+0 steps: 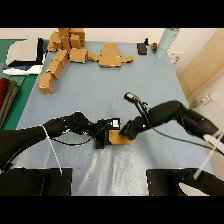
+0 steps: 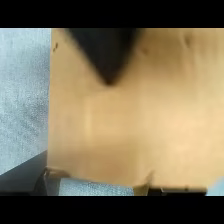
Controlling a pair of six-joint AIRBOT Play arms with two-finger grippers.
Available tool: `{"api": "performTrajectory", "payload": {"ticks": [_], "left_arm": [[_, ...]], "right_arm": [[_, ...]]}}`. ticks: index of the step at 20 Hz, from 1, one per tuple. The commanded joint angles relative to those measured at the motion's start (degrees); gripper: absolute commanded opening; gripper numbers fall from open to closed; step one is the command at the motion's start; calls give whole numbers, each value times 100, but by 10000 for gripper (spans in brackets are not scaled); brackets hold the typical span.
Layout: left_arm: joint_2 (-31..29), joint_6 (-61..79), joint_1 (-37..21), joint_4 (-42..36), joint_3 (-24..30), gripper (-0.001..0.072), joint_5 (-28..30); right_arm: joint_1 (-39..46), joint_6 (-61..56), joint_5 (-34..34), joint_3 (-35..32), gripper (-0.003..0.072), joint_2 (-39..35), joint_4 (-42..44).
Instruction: Fold the box.
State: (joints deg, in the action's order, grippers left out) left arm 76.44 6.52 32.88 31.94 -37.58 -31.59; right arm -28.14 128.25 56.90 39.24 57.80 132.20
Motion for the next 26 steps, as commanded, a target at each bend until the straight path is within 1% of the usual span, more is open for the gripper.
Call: {"api": "performTrajectory", "payload": {"ticks": [1,5,7,9,11,13,15,16,18,23,24,25,26], "left_arm": [[2,2,-4,2,4,463,-2],[2,2,-4,2,4,464,-2],[2,2,-4,2,4,463,-2],[2,2,-2,2,4,463,-2],[2,2,-4,2,4,463,-2],[4,2,-4,2,4,464,0],[4,2,-4,2,4,463,-2],[2,2,-4,2,4,463,-2],[2,2,-4,2,4,463,-2],[2,2,-4,2,4,463,0],[2,2,-4,2,4,463,-2],[2,2,-2,2,4,463,-4],[2,2,-4,2,4,464,-2]], "right_arm": [[-785,-352,-1093,-682,6,-754,-1082],[-1644,-1123,-2037,-977,6,-1373,-2645],[-2017,-1394,-2428,-1215,5,-1694,-3119],[-2345,-1438,-2509,-1558,6,-1989,-3497],[-2590,-1438,-2507,-1912,6,-2177,-4087],[-2592,-1436,-2529,-1985,9,-2168,-4625],[-2592,-1423,-2830,-1978,17,-2168,-5167],[-2592,-1423,-2992,-1978,50,-2168,-5370],[-2592,-1421,-3143,-1952,233,-2168,-5501],[-2592,-1237,-3178,-1945,251,-2168,-5355],[-2594,-1117,-3180,-1945,389,-2168,-5226],[-2594,-905,-3185,-1945,483,-2168,-5010],[-2594,-702,-3185,-1945,484,-2168,-4809]]}}
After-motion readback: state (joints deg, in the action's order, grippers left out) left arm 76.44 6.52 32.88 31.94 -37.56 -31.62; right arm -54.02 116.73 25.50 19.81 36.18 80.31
